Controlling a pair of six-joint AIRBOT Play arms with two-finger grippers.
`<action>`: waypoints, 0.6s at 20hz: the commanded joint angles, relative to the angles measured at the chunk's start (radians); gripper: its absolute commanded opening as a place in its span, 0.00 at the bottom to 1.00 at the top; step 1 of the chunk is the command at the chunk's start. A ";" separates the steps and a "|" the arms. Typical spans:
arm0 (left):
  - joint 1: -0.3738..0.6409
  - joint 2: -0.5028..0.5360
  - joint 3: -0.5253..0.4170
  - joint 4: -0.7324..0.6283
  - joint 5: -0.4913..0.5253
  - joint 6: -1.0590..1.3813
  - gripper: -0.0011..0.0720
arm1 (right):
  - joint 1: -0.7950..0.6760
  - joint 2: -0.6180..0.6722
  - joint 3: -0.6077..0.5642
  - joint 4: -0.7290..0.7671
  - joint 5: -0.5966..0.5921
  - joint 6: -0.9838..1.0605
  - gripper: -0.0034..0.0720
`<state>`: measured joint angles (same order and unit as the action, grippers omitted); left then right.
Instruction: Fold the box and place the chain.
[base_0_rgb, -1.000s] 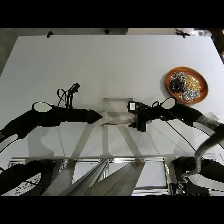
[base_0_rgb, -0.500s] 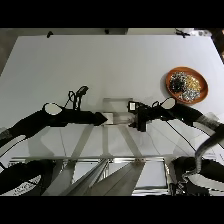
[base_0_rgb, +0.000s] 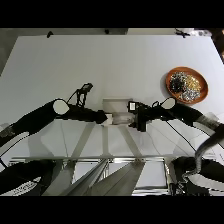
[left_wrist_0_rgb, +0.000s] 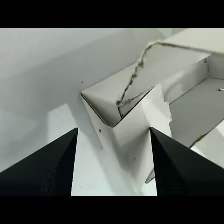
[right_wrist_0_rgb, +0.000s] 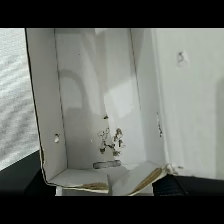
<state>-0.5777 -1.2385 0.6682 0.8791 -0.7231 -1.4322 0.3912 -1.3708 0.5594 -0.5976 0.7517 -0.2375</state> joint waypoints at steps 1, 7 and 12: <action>-0.072 -0.050 0.095 0.246 -0.072 -0.260 0.70 | 0.000 0.001 0.000 0.000 0.000 0.000 0.74; -0.151 -0.124 0.249 0.352 -0.169 -0.447 0.70 | 0.000 0.001 0.000 0.000 0.000 0.000 0.74; -0.172 -0.190 0.333 0.504 -0.333 -0.597 0.70 | 0.000 0.001 0.000 0.000 0.000 0.000 0.74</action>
<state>-0.7357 -1.3911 0.9501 1.2736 -0.9447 -1.9129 0.3912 -1.3708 0.5594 -0.5980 0.7517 -0.2375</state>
